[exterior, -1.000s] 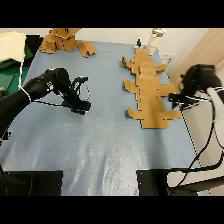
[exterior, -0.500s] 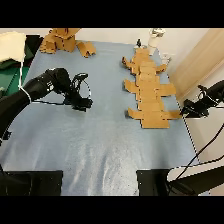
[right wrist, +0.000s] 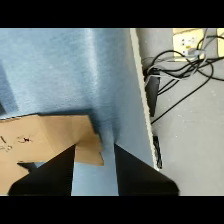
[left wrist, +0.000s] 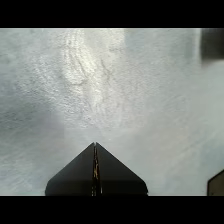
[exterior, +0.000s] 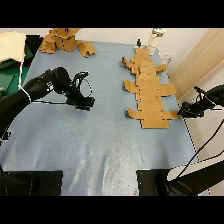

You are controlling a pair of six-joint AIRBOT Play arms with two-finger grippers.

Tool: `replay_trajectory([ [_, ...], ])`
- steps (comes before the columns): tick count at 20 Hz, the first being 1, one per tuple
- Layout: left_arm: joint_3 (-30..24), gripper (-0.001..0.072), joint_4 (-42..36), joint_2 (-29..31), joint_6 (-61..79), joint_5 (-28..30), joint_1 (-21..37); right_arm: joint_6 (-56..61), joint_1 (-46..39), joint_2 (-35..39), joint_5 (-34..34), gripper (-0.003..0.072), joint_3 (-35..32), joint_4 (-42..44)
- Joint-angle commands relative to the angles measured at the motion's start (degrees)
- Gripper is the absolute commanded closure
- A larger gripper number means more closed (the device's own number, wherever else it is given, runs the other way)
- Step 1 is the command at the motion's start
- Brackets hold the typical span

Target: Fold the box.

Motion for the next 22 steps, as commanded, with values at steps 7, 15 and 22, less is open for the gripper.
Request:
replay_trajectory([
  [7, 0.09, 0.0024, -13.29, -0.02, 5.01, -3.76, 0.13, -10.64, 0.22, -1.09, -9.9, 0.0639, -0.02, 16.02],
  [15, 0.07, 0.0044, -16.7, -0.02, 13.31, -8.09, 0.11, -5.86, 7.23, 1.25, -14.38, 0.0686, -3.04, 21.53],
  [22, 0.04, 0.0044, -16.65, 0.15, 19.39, -13.27, 0.31, -1.92, 20.68, 22.6, 3.58, 0.0687, -29.05, 22.23],
])
